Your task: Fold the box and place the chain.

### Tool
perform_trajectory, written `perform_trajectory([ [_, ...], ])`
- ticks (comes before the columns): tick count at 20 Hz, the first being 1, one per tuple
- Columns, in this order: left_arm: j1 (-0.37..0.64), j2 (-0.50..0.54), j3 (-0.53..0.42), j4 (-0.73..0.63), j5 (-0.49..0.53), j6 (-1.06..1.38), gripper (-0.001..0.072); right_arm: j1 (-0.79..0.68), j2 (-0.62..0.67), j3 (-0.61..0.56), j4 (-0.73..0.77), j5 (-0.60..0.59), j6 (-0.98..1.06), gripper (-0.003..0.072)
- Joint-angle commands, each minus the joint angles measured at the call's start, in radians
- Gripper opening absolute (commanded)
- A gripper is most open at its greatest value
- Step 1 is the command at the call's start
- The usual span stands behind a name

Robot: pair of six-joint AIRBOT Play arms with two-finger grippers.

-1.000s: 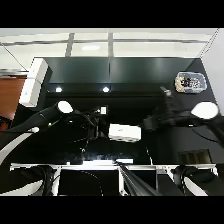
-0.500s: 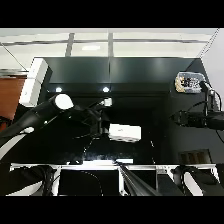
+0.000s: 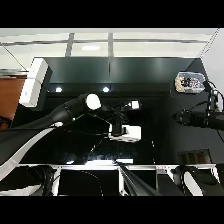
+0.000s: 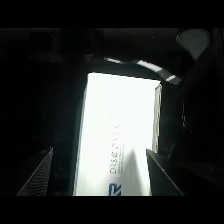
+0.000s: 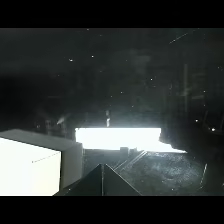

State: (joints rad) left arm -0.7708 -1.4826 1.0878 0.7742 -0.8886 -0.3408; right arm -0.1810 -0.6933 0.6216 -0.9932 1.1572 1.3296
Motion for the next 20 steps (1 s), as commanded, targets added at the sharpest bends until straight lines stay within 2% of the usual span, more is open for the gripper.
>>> perform_trajectory([
  [1, -0.024, -0.024, 0.013, 0.011, 0.010, -0.005, 0.0704, -0.001, 0.001, -0.001, -0.006, -0.011, -0.028, 0.0013],
  [6, -0.026, -0.027, 0.013, 0.010, -0.078, -0.008, 0.0697, -0.001, 0.001, -0.001, -0.006, -0.018, -0.044, 0.0013],
  [11, -0.039, -0.033, 0.013, 0.010, -0.023, -0.008, 0.0696, -0.001, 0.001, -0.001, -0.006, -0.020, -0.055, 0.0013],
  [20, -0.068, -0.033, 0.013, 0.059, -0.026, -0.008, 0.0697, -0.001, 0.001, -0.001, -0.006, -0.021, -0.055, 0.0013],
])
